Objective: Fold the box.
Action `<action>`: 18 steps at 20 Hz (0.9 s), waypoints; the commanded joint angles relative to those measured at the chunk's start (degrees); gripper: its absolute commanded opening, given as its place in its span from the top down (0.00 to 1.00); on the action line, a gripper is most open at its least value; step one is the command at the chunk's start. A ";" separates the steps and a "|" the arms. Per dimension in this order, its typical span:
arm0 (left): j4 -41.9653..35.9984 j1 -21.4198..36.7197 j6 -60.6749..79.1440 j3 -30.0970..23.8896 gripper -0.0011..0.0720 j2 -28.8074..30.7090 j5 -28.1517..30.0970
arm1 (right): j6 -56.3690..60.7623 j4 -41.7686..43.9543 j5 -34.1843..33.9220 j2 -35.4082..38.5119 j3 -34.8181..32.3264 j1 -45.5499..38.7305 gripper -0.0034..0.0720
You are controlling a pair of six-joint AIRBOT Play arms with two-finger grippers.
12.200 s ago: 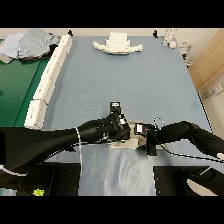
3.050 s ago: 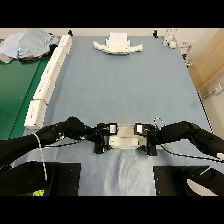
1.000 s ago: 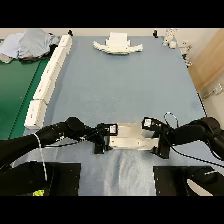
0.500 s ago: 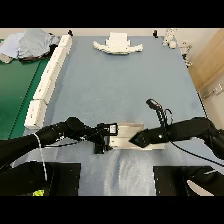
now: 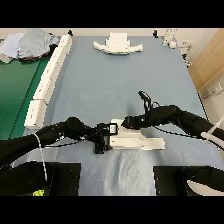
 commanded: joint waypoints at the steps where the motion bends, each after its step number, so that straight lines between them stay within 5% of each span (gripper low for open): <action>1: 0.11 -0.02 0.15 0.02 0.27 -0.04 -0.02 | -1.92 0.00 0.94 -4.44 0.57 0.20 0.61; 7: 0.11 -0.02 0.15 0.02 0.27 -0.04 -0.04 | -3.08 -0.02 -1.31 -3.56 3.34 0.20 0.61; 12: 0.11 -0.02 0.15 0.02 0.27 -0.04 -0.02 | -4.20 -2.32 -3.39 4.39 4.57 0.20 0.61; 18: 0.11 -0.02 0.15 0.02 0.27 -0.04 -0.02 | -6.54 -16.39 -17.94 19.39 3.26 0.20 0.61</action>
